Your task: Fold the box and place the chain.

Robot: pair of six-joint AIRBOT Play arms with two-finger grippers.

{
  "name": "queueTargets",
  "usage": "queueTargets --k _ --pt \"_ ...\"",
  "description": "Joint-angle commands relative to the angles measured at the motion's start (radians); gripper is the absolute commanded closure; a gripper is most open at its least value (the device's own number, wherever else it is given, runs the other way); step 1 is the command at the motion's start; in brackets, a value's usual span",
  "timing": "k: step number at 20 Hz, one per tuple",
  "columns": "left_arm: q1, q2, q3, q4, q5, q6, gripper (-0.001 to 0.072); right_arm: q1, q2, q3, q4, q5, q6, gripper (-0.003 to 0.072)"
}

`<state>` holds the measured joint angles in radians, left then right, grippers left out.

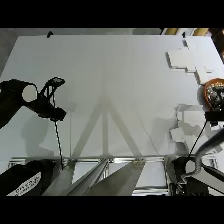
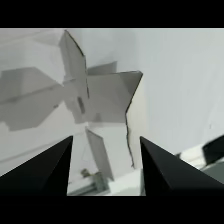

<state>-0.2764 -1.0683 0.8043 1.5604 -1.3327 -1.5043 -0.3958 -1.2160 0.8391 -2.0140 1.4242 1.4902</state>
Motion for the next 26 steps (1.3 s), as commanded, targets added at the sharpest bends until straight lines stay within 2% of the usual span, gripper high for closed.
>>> queueTargets --k 1,6,9,10,11,15,18,22,26 --pt "0.0 0.0 0.0 0.0 0.0 0.0 0.0418 -0.048 -0.057 0.0 -0.075 -0.006 -0.006 0.0246" --pt "0.0 0.0 0.0 0.0 0.0 0.0 0.0418 -0.066 -0.12 0.0 -0.079 -0.023 0.005 0.0287" --pt "0.0 0.0 0.0 0.0 0.0 0.0 0.0418 -0.066 -0.174 0.0 -0.108 0.04 0.068 0.0433" --pt "0.0 0.0 0.0 0.0 0.0 0.0 0.0418 -0.066 -0.185 0.0 -0.106 0.06 0.08 0.0571" --pt "0.0 0.0 0.0 0.0 0.0 0.0 0.0418 -0.065 -0.185 0.0 -0.097 0.071 0.081 0.0664" --pt "0.0 0.0 0.0 0.0 0.0 0.0 0.0418 0.043 -0.113 0.0 -0.013 0.129 0.071 0.0664" --pt "0.001 0.0 0.0 0.0 0.0 0.0 0.0418 0.223 0.033 0.0 0.165 0.083 0.03 0.0664" --pt "0.0 0.0 0.0 0.0 0.0 0.0 0.0418 0.449 0.274 -0.076 0.481 -0.168 0.061 0.0665" --pt "0.0 0.0 0.0 -0.001 0.001 0.0 0.0418 0.692 0.406 -0.22 0.629 -0.353 0.119 0.0664"
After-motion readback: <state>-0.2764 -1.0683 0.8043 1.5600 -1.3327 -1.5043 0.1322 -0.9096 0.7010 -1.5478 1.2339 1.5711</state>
